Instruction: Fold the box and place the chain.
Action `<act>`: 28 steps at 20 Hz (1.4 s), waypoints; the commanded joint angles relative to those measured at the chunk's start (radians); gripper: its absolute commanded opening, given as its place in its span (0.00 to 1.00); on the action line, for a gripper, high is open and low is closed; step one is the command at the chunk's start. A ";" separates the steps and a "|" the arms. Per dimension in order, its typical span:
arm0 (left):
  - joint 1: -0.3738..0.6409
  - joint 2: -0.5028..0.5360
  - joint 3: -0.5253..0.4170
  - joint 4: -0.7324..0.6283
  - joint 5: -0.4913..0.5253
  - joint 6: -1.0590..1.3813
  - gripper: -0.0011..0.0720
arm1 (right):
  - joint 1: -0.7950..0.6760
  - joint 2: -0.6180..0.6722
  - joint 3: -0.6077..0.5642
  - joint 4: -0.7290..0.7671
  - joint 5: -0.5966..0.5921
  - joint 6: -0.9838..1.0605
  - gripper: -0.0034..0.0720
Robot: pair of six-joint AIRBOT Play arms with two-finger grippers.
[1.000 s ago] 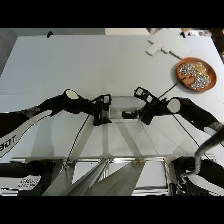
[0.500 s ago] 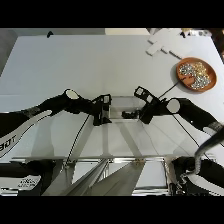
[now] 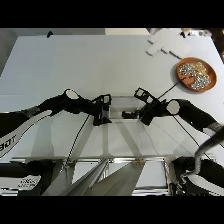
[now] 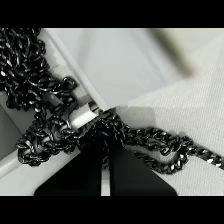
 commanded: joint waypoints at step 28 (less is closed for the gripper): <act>0.001 0.000 0.000 0.000 0.000 0.000 0.55 | 0.001 0.721 0.047 0.231 0.103 0.053 0.07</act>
